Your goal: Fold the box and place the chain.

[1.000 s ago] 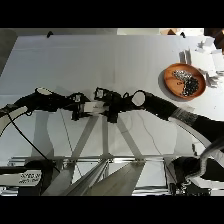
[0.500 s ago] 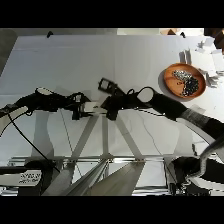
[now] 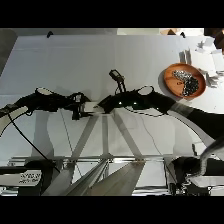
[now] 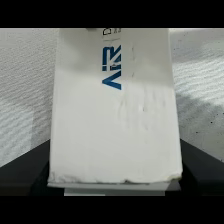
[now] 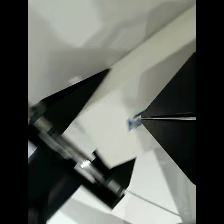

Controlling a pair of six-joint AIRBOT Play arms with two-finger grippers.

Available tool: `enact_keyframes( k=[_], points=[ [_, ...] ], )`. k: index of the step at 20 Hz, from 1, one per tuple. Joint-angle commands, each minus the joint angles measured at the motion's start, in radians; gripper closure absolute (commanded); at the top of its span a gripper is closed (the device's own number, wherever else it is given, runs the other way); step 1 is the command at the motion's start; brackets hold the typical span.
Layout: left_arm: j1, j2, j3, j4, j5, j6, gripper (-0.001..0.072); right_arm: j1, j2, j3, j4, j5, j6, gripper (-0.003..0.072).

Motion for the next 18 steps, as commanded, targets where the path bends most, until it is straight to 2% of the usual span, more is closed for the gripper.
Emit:
enact_keyframes(
  k=[1, 5, 10, 14, 18],
  points=[
    [0.000, 0.001, 0.000, 0.001, -0.001, 0.000, 0.0369, -0.002, -0.038, 0.000, -0.119, 0.018, 0.122, 0.0677],
    [0.000, 0.001, 0.000, 0.000, -0.001, 0.000, 0.0369, -0.002, -0.038, 0.000, -0.290, 0.018, 0.220, 0.0677],
    [0.000, 0.001, 0.000, 0.001, -0.001, 0.000, 0.0369, 0.005, -0.014, 0.000, -0.307, 0.006, 0.221, 0.0677],
    [0.000, 0.001, 0.000, 0.000, -0.001, 0.000, 0.0369, 0.004, 0.081, 0.001, -0.306, -0.066, 0.218, 0.0676],
    [0.000, 0.001, 0.000, 0.000, -0.001, 0.000, 0.0369, -0.059, 0.244, 0.015, -0.320, -0.077, 0.219, 0.0676]
  ],
)
